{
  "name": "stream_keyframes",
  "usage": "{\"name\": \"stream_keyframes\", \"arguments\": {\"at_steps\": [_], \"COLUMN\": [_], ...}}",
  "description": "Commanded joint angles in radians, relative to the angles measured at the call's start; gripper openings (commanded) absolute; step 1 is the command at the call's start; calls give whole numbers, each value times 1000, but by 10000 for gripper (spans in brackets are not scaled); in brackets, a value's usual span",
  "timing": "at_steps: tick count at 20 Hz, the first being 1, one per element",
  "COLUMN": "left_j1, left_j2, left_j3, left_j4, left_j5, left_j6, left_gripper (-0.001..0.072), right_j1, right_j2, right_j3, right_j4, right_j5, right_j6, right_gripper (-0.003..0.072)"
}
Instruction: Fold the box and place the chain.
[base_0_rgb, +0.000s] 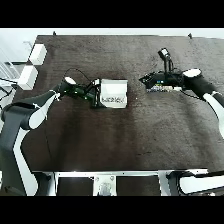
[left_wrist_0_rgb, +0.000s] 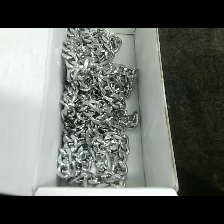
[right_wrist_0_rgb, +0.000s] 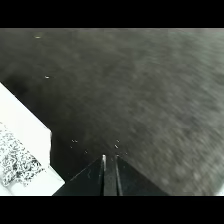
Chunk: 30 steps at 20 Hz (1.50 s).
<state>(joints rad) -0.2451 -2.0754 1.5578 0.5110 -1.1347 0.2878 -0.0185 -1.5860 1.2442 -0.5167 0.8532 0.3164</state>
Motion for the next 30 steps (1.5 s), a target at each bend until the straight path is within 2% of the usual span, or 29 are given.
{"name": "stream_keyframes", "arguments": {"at_steps": [1, 8, 14, 15, 16, 22, 23, 26, 28, 30], "left_j1": [0, 0, 0, 1, 0, 0, 0, 0, 0, 0], "left_j2": [0, 0, 0, 0, 0, 0, 0, 0, 0, 0], "left_j3": [1, 1, 1, 1, 1, 1, 1, 1, 1, 1], "left_j4": [0, 0, 0, 0, 0, 0, 0, 0, 0, 0], "left_j5": [0, 0, 0, 0, 0, 0, 0, 0, 0, 0], "left_j6": [0, 0, 0, 0, 0, 0, 0, 0, 0, 0], "left_gripper": [178, 178, 178, 178, 178, 178, 178, 178, 178, 178], "right_j1": [26, 95, 110, 111, 113, 165, 176, 208, 222, 234], "right_j2": [-108, -186, -190, -190, -190, -190, -190, -190, -189, -190], "right_j3": [87, 185, 214, 220, 226, 253, 253, 253, 254, 257], "right_j4": [38, 34, -35, -48, -64, -135, -143, -150, -150, -150], "right_j5": [58, 62, 240, 259, 272, 346, 346, 346, 346, 346], "right_j6": [-64, -68, -67, -66, -61, -60, -60, -60, -60, -60], "right_gripper": [129, 135, 159, 237, 280, 283, 317, 327, 384, 384]}}
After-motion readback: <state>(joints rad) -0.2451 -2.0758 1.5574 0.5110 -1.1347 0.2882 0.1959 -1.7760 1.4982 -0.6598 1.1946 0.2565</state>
